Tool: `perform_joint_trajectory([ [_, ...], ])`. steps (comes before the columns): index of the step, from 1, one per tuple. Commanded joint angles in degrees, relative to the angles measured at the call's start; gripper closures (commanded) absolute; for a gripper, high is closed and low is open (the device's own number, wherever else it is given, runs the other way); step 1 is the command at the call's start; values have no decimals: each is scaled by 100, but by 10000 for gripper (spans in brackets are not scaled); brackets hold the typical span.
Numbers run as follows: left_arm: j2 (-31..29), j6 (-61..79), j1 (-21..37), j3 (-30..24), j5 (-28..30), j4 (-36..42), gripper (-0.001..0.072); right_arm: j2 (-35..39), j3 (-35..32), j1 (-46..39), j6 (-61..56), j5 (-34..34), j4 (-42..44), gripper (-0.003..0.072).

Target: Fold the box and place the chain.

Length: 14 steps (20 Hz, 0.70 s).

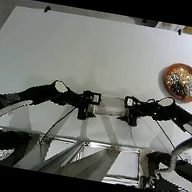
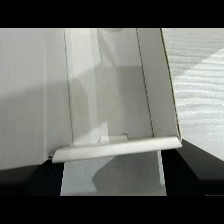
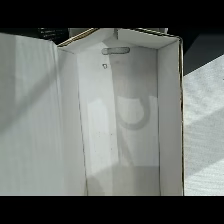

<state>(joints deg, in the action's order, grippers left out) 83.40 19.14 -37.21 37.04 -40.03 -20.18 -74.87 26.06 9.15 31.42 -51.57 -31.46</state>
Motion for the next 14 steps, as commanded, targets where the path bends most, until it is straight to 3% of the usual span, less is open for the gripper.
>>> perform_joint_trajectory([
  [1, 4, -28, -2, 4, 39, 0, 499, 0, 2, 2, -2, -7, 0, 251],
  [14, 2, -26, -2, 4, -7, 2, 499, 0, 2, 2, -2, -7, 0, 251],
])
